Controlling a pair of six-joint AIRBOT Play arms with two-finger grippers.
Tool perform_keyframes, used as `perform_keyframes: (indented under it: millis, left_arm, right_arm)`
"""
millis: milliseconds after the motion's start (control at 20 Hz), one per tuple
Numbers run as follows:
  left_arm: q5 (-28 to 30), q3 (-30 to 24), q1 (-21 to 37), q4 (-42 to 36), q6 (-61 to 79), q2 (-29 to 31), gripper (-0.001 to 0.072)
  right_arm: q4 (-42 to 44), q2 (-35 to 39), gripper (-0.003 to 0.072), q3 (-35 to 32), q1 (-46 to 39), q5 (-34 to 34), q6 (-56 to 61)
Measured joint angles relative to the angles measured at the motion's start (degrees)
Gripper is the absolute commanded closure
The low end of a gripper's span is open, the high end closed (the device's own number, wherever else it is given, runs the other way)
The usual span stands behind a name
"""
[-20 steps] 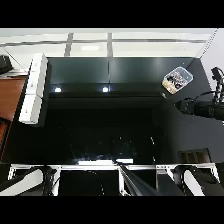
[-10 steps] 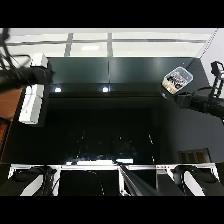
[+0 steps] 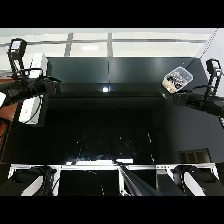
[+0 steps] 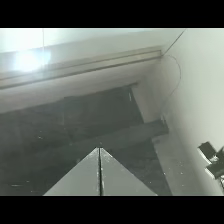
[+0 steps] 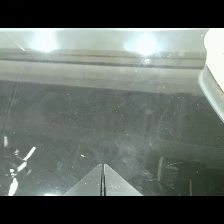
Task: Fold the box and place the chain.
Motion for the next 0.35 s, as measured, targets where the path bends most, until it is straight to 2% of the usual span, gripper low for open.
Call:
perform_keyframes:
  millis: [350]
  left_arm:
    - [0.1, -0.2, -0.1, 0.2, 0.0, 0.0, 0.0686]
  right_arm:
    - [0.0, 0.0, 0.0671, 0.0, 0.1, 1.6, 0.0]
